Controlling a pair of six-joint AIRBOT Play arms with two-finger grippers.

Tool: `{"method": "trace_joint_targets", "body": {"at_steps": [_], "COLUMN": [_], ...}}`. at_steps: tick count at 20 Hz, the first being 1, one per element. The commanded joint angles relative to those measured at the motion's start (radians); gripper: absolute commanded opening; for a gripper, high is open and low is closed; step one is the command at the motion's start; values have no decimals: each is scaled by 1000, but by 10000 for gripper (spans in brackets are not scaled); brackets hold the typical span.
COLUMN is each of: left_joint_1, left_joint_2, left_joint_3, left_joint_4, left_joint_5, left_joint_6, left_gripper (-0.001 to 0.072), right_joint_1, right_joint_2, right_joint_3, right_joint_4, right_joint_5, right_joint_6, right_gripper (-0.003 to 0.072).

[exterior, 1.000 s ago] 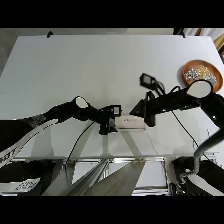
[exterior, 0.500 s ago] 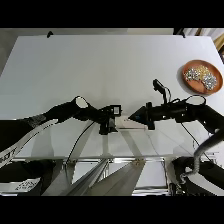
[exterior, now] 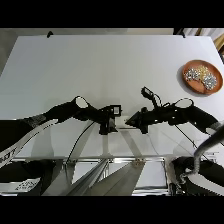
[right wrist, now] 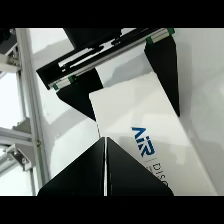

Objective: Fold the box and place the chain.

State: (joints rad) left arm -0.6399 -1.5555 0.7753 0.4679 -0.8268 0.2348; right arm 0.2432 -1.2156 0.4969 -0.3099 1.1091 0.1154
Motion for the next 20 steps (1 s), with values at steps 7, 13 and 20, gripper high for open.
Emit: {"method": "trace_joint_targets", "body": {"at_steps": [7,13,20], "left_joint_1": [0,0,0], "left_joint_2": [0,0,0], "left_joint_3": [0,0,0], "left_joint_4": [0,0,0], "left_joint_5": [0,0,0], "left_joint_6": [0,0,0], "left_gripper": [334,334,334], "right_joint_1": [5,5,4], "right_joint_2": [-66,-88,-124], "right_joint_3": [-1,-1,-7], "right_joint_4": [-34,-76,-94], "right_joint_5": [15,10,-4], "right_joint_6": [-15,-19,-23], "right_gripper": [11,12,11]}}
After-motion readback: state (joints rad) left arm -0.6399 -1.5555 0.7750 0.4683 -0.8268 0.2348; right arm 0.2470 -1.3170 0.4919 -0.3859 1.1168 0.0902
